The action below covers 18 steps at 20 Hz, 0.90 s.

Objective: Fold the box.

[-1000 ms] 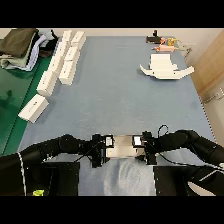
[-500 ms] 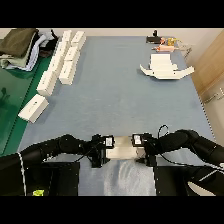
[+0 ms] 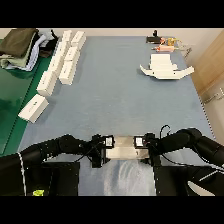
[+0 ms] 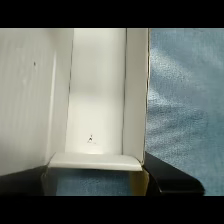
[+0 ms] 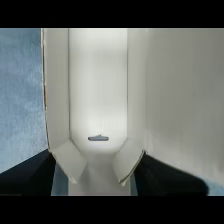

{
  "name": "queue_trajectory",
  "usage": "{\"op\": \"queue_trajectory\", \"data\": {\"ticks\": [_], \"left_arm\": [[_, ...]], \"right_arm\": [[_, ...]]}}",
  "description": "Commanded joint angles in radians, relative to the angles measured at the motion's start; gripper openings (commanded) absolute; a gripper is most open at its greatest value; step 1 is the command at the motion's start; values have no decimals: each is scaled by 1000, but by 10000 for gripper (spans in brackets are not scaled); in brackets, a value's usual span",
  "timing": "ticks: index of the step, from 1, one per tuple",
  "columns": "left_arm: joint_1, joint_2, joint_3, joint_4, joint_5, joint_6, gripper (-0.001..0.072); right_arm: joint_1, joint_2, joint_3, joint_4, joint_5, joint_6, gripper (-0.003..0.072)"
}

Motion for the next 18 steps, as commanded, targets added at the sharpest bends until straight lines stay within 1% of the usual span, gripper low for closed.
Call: {"op": "queue_trajectory", "data": {"ticks": [1, 3, 5, 7, 8, 9, 10, 11, 12, 14, 16, 18], "left_arm": [[1, -1, 1, 2, -2, 2, 461], [1, -1, 1, 2, -2, 2, 461], [1, -1, 1, 2, -2, 2, 461], [1, -1, 1, 2, -2, 2, 461], [1, -1, 1, 2, -2, 2, 461], [1, -1, 1, 2, -2, 2, 461], [1, -1, 1, 2, -2, 2, 461], [1, -1, 1, 2, -2, 2, 461], [1, -1, 1, 2, -2, 2, 461], [1, -1, 1, 2, -2, 2, 461], [1, -1, 1, 2, -2, 2, 461], [1, -1, 1, 2, -2, 2, 461]], "right_arm": [[-33, 65, 9, -80, 5, 2, 710], [-50, 119, 10, -125, 5, 3, 710], [-78, 176, 10, -121, -4, 13, 710], [-85, 233, 9, -63, -33, 116, 710], [-85, 255, 9, -2, -42, 182, 710], [-85, 277, 10, 78, -43, 291, 710], [-85, 297, 10, 150, -43, 445, 710], [-85, 314, 10, 179, -43, 625, 710], [-82, 330, 10, 177, -46, 813, 710], [-82, 349, 10, 174, -51, 1061, 710], [-82, 350, 9, 174, -63, 1183, 710], [-82, 348, 9, 174, -62, 1234, 710]]}}
